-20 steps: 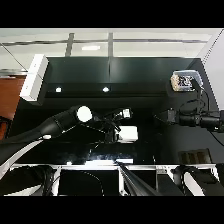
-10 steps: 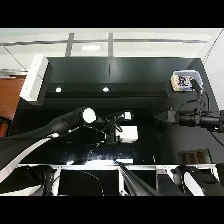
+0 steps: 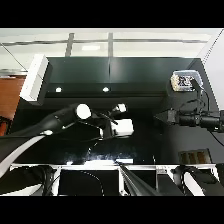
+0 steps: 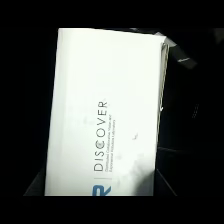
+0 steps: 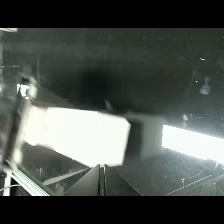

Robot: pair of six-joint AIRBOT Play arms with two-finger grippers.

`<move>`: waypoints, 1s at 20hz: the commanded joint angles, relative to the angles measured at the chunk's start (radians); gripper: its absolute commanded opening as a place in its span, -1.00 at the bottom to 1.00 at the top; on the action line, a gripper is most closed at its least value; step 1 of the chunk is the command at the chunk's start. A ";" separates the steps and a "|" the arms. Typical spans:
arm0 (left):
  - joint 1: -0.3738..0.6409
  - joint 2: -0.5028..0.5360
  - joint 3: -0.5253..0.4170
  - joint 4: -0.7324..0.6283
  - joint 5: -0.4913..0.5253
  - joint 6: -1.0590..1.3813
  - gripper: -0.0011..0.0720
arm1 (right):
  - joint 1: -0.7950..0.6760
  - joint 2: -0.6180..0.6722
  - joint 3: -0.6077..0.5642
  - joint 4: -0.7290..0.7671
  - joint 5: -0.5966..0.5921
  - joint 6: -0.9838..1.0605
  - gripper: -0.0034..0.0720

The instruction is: Fold the box and place the chain.

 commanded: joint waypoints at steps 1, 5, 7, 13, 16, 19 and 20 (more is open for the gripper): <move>0.170 0.082 -0.007 0.187 -0.138 -0.211 0.09 | 0.000 0.001 0.000 0.000 0.000 0.000 -0.81; 0.518 0.188 -0.069 0.303 -0.330 -0.276 0.12 | 0.000 0.001 0.000 0.000 0.005 0.000 -0.81; 0.760 0.232 -0.121 0.302 -0.365 -0.289 0.12 | 0.000 0.001 0.000 0.000 0.004 0.000 -0.81; 1.302 0.252 -0.156 0.307 -0.418 -0.283 0.12 | 0.000 0.001 0.000 0.000 -0.001 -0.001 -0.81; 1.395 0.251 -0.156 0.340 -0.378 -0.242 0.12 | 0.000 0.001 0.000 0.000 0.000 0.000 -0.81; 1.452 0.251 -0.144 0.340 -0.294 -0.212 0.12 | 0.000 0.001 0.000 0.000 0.000 0.000 -0.81; 1.464 0.251 -0.136 0.340 -0.268 -0.198 0.12 | 0.000 0.001 0.000 0.000 0.000 0.000 -0.81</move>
